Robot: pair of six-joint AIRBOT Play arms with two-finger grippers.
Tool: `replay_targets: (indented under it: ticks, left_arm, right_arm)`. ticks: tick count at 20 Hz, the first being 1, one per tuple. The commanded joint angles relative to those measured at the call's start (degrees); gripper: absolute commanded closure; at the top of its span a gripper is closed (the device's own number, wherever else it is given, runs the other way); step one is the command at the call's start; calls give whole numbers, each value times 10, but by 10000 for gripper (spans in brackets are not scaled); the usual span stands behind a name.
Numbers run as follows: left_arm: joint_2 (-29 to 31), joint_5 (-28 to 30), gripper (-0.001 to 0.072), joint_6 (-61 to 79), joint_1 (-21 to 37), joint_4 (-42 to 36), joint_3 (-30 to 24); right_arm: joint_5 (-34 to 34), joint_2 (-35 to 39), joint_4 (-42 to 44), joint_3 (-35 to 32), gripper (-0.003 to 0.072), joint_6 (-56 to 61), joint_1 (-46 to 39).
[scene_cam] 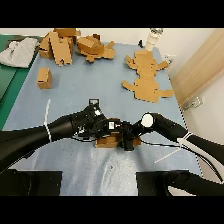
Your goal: Fold the box.
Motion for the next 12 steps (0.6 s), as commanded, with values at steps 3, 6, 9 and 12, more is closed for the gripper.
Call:
replay_targets:
  ticks: [3,6,9,12]
  left_arm:
    - [1,-26,214,8,3,-7,27]
    - [3,-53,214,16,5,-3,37]
    - [4,-83,214,19,14,-4,38]
    - [19,-87,214,22,14,-1,38]
  right_arm:
    - [0,0,0,1,218,0,1]
    - [0,0,0,1,218,0,1]
    - [0,0,0,1,219,0,1]
    - [0,0,0,1,219,0,1]
